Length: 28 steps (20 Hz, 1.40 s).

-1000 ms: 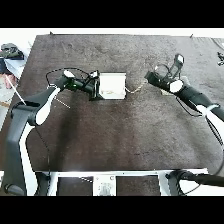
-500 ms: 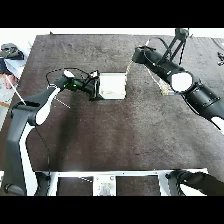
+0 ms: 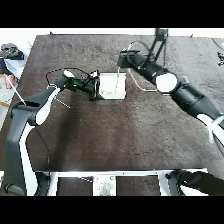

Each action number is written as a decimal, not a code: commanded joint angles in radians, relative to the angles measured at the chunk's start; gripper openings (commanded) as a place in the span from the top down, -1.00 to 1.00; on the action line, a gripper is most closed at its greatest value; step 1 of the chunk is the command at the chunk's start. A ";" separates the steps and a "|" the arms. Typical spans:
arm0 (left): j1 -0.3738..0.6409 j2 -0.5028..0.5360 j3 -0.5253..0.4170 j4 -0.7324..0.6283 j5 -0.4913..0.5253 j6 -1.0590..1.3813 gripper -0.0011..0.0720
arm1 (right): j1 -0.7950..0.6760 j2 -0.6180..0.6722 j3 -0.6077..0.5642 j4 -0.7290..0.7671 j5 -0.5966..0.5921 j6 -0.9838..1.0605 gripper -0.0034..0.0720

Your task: Fold the box and place the chain.

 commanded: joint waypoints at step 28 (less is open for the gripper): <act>0.000 0.001 0.001 0.000 0.000 0.000 0.60 | -0.539 -0.290 -0.224 0.031 0.080 0.201 -0.11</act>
